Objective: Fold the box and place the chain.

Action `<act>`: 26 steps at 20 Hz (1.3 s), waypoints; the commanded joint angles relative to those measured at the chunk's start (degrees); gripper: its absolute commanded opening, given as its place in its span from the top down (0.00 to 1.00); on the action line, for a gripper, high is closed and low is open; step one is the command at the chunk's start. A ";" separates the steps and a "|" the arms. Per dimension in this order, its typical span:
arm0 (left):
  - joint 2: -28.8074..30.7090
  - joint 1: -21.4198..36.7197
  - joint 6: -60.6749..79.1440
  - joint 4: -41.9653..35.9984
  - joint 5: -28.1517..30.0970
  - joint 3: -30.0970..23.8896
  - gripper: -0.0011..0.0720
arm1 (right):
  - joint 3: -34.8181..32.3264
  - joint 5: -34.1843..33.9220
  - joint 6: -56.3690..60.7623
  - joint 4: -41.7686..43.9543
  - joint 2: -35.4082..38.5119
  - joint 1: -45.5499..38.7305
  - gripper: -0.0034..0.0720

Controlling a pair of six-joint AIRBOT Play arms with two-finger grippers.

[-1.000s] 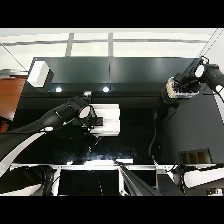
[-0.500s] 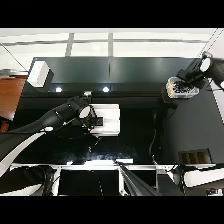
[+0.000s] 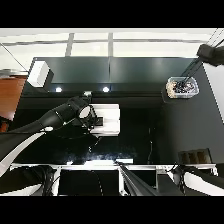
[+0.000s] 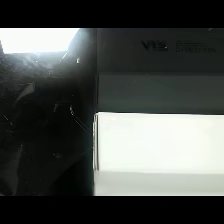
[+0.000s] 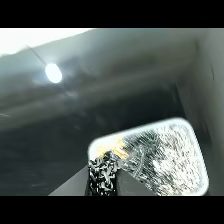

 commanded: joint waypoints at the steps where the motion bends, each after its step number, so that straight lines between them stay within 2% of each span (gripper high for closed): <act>1: 0.02 0.04 0.02 0.17 -0.20 0.07 0.94 | 0.13 0.81 -4.83 5.75 9.16 -0.02 0.92; 6: 0.02 0.04 0.00 0.15 -0.17 0.07 0.94 | 0.15 8.35 -12.20 20.39 17.88 0.04 0.92; 9: 0.02 0.04 0.00 0.17 -0.11 0.07 0.94 | 0.09 17.46 -15.52 28.26 18.82 0.61 0.91; 12: 0.02 0.04 0.00 0.17 0.02 0.07 0.94 | -2.84 24.94 -19.34 29.81 18.82 5.49 0.91; 14: 0.02 0.04 0.00 0.17 0.02 0.07 0.94 | -6.86 26.53 -21.62 31.21 18.82 11.37 0.91; 16: 0.02 0.04 0.00 0.17 0.02 0.07 0.94 | -12.02 22.82 -21.64 31.50 18.80 18.34 0.91; 20: 0.02 0.04 0.00 0.17 0.00 0.07 0.94 | -21.31 9.94 -20.98 34.16 17.44 29.62 0.91; 26: 0.02 0.04 0.02 0.17 0.04 0.07 0.94 | -22.93 2.32 -21.03 36.83 8.79 39.50 0.91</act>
